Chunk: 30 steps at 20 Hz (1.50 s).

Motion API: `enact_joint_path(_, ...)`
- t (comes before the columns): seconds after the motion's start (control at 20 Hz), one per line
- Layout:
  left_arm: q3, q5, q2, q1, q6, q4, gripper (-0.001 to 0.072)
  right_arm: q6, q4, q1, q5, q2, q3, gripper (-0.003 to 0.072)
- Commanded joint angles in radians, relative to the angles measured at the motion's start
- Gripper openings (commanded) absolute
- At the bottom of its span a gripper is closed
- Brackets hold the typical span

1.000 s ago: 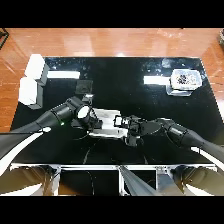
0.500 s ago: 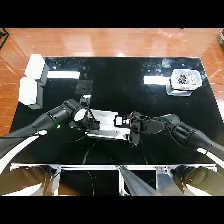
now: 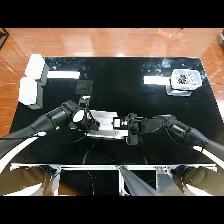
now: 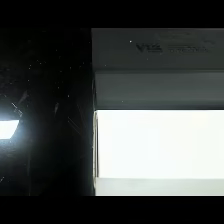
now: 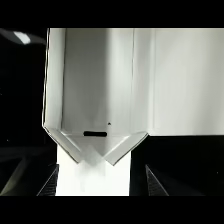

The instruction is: Fold the box and place the chain.

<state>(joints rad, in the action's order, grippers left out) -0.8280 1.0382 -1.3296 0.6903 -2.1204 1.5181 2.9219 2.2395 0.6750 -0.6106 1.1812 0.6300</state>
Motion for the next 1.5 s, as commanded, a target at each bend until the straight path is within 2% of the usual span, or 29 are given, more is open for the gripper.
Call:
enact_joint_path(0.0, 0.002, -0.013, -0.001, 0.000, 0.001, -0.008, 0.0019, 0.067, 0.062, 0.002, 0.004, 0.006, 0.001, 0.0594)
enact_joint_path(0.1, 0.002, -0.013, -0.001, 0.000, 0.001, -0.008, 0.0019, 0.066, 0.069, 0.012, 0.025, 0.011, 0.001, 0.0592)
enact_joint_path(0.15, 0.002, -0.013, -0.001, 0.000, 0.001, -0.008, 0.0019, 0.066, 0.069, 0.016, 0.031, 0.015, 0.001, 0.0491)
enact_joint_path(0.25, 0.002, -0.013, -0.001, 0.000, 0.001, -0.008, 0.0019, 0.066, 0.075, 0.019, 0.031, 0.026, 0.001, 0.0465)
enact_joint_path(0.35, 0.002, -0.013, -0.001, 0.000, 0.001, -0.008, 0.0019, 0.066, 0.080, 0.019, 0.031, 0.033, 0.001, 0.0244)
enact_joint_path(0.55, 0.002, -0.014, -0.001, 0.000, 0.001, -0.009, 0.0019, 0.066, 0.108, 0.026, 0.041, 0.034, 0.001, 0.0240)
enact_joint_path(0.65, 0.002, -0.014, -0.001, 0.000, 0.001, -0.010, 0.0019, 0.066, 0.148, 0.037, 0.072, 0.041, 0.001, 0.0240)
enact_joint_path(1.0, 0.002, -0.014, -0.001, 0.000, 0.001, -0.012, 0.0019, -0.011, 0.150, 0.119, 0.221, 0.079, 0.001, 0.0240)
enact_joint_path(1.2, 0.002, -0.014, -0.001, 0.000, 0.001, -0.012, 0.0019, -0.013, 0.150, 0.119, 0.240, 0.085, 0.001, 0.0245)
enact_joint_path(1.3, 0.002, -0.014, -0.001, 0.000, 0.001, -0.012, 0.0019, -0.032, 0.150, 0.119, 0.240, 0.087, 0.001, 0.0446)
enact_joint_path(1.35, 0.002, -0.014, -0.001, 0.000, 0.001, -0.012, 0.0019, -0.035, 0.149, 0.119, 0.240, 0.087, 0.001, 0.0435)
enact_joint_path(1.4, 0.002, -0.014, -0.001, 0.000, 0.001, -0.012, 0.0019, -0.035, 0.149, 0.119, 0.236, 0.087, 0.001, 0.0340)
enact_joint_path(1.45, 0.002, -0.014, -0.001, 0.000, 0.001, -0.012, 0.0019, -0.035, 0.149, 0.119, 0.236, 0.087, 0.001, 0.0310)
